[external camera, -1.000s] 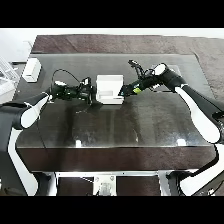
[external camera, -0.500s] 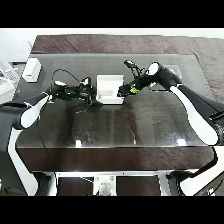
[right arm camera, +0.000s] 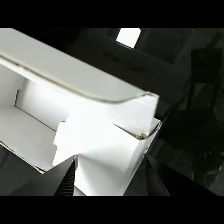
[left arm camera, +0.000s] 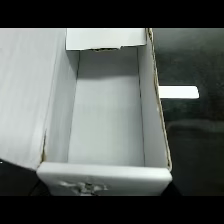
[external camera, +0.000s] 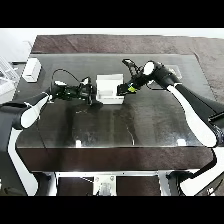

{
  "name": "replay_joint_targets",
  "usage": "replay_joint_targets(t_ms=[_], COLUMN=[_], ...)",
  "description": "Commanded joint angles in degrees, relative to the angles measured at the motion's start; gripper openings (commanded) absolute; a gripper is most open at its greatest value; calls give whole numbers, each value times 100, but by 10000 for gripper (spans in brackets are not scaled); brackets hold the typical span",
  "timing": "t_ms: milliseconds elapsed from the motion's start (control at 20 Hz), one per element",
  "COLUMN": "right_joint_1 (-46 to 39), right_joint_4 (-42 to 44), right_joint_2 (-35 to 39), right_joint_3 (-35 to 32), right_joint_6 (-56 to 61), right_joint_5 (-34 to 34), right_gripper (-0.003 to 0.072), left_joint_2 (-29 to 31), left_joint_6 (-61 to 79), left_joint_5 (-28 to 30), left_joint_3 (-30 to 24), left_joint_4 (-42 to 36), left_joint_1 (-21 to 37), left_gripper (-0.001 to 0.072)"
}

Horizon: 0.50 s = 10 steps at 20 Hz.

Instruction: Fold the box and place the chain.

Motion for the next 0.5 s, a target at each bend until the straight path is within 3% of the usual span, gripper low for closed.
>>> replay_joint_targets(t_ms=[0,450], right_joint_1=[24,186], right_joint_4=[-68,-973], right_joint_2=[9,2], right_joint_3=[57,57], right_joint_6=[470,1364], right_joint_5=[2,0], right_gripper=[511,512], left_joint_2=[2,2], left_joint_6=[2,2], left_joint_5=[0,-42], left_joint_3=[2,2], left_joint_4=[11,11], left_joint_1=[-2,-2], left_gripper=[231,231])
